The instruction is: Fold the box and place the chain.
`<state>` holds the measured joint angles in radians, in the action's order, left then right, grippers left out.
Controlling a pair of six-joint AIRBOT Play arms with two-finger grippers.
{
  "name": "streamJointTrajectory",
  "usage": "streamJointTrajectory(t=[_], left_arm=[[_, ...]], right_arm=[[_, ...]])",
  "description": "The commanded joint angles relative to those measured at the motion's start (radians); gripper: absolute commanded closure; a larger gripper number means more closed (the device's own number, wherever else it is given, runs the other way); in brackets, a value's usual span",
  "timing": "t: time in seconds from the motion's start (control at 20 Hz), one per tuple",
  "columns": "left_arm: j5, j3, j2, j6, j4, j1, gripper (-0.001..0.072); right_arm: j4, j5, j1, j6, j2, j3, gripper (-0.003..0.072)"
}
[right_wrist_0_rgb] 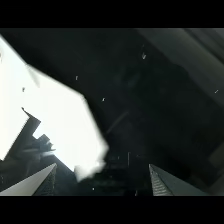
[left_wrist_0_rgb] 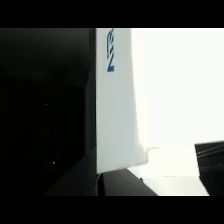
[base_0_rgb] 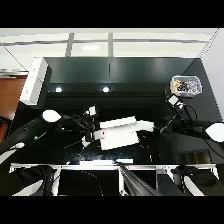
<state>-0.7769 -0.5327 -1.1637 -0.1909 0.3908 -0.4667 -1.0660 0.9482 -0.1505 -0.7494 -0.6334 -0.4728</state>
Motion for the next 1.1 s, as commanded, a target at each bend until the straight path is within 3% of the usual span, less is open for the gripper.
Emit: streamJointTrajectory(t=[0.0,0.2,0.35,0.5,0.6,1.05], left_arm=[[-0.011,-0.029,-0.11,-0.161,-0.063,-0.005,0.068],[-0.006,-0.06,-0.131,-0.187,0.026,-0.005,0.0681],[-0.007,-0.06,-0.137,-0.135,0.115,-0.008,0.0681],[0.066,-0.06,-0.141,-0.108,0.152,-0.04,0.0681],[0.117,-0.06,-0.141,-0.109,0.156,-0.068,0.0681],[0.108,-0.06,-0.141,-0.108,0.156,-0.098,0.068]], right_arm=[[0.002,0.01,-0.002,0.034,-0.001,0.043,0.0016],[0.122,-0.03,-0.056,0.157,-0.001,0.097,0.0017],[0.112,-0.149,-0.161,0.194,-0.005,0.131,0.0017],[0.111,-0.212,-0.23,0.195,-0.023,0.156,0.0017],[0.11,-0.207,-0.259,0.198,-0.045,0.159,0.0017],[0.106,-0.091,-0.288,0.321,-0.073,0.175,0.0017]])
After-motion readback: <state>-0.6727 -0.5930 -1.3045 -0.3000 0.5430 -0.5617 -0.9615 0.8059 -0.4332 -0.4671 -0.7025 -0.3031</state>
